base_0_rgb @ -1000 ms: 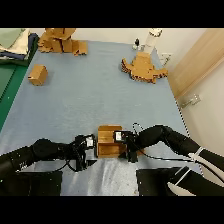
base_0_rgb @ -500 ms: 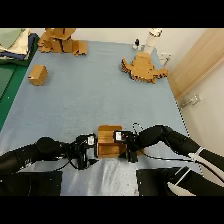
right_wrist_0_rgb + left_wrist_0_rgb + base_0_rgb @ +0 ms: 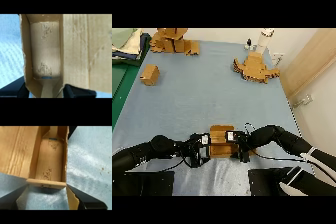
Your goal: Fold the box.
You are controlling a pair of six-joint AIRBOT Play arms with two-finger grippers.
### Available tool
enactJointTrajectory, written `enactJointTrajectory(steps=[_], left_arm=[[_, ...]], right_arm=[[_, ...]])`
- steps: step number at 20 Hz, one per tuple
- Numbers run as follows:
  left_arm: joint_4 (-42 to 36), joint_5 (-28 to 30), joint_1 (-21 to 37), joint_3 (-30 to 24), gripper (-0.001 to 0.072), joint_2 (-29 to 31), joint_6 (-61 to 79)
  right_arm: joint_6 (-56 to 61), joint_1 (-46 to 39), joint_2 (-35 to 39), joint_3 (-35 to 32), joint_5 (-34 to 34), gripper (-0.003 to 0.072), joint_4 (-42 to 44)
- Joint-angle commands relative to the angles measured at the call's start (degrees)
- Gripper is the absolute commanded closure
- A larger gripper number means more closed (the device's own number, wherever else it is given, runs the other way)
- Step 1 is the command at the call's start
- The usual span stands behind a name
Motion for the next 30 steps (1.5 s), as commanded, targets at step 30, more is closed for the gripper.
enactJointTrajectory(steps=[30], left_arm=[[5.88, -0.2, -3.41, 6.29, 0.0127, -7.76, 0.04]], right_arm=[[0.0, 0.04, -0.02, -0.02, 0.02, 0.0193, -0.02]])
